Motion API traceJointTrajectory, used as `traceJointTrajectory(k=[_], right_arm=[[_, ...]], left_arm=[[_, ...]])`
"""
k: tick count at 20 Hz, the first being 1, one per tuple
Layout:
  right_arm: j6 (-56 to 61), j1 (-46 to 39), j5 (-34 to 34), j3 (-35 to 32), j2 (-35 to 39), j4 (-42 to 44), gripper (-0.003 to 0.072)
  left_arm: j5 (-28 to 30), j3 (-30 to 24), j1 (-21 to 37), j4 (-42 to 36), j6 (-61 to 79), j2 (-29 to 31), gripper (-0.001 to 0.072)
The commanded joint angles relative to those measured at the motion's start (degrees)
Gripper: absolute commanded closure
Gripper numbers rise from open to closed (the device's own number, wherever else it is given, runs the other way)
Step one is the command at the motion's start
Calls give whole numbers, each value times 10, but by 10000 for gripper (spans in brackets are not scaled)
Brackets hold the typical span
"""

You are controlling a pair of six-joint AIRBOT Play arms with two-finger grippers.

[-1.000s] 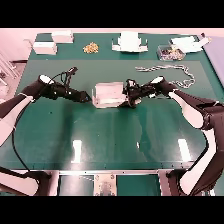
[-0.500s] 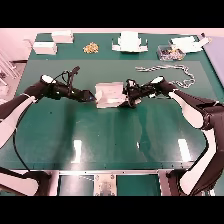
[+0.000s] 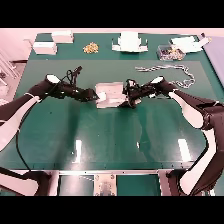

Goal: Fold the box and place the chain.

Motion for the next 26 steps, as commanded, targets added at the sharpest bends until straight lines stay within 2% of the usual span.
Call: traceJointTrajectory(k=[1,5,13,21,26], right_arm=[[0,0,0,0,0,0,117],[0,0,0,0,0,0,116],[0,0,0,0,0,0,116],[0,0,0,0,0,0,116],[0,0,0,0,0,0,116]], left_arm=[[10,26,-17,81,-125,0,289],[26,33,-31,89,-158,0,289],[26,68,-64,203,-290,0,289],[46,71,-82,236,-344,0,289],[40,89,-102,309,-411,-1,289]])
